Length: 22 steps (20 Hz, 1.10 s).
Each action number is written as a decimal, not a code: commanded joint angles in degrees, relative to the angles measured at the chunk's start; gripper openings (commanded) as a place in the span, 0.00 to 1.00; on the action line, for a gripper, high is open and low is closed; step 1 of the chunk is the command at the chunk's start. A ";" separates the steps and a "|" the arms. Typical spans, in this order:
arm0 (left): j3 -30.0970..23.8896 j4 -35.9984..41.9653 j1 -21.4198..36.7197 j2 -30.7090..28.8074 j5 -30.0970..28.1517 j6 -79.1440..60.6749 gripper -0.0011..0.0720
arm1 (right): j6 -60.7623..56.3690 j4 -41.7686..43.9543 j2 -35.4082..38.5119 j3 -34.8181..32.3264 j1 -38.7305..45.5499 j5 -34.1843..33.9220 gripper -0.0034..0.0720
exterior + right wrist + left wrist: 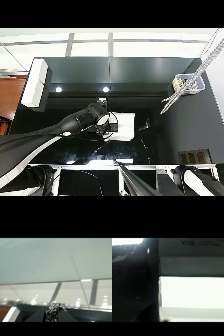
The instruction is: Fold the box and place the chain.
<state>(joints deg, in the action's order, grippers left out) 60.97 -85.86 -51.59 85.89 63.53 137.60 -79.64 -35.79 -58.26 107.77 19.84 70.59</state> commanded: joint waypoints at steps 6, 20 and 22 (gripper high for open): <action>-0.02 -0.02 0.02 0.04 -0.04 -0.02 0.05 | 3.56 3.76 1.64 -0.31 -16.00 15.52 0.05; -0.02 -0.02 0.02 0.04 -0.07 -0.02 0.05 | 3.15 3.82 1.57 -0.83 -32.26 11.63 0.05; -0.02 -0.02 0.02 0.04 -0.07 -0.02 0.05 | 3.06 3.82 1.57 -0.85 -32.35 11.34 0.05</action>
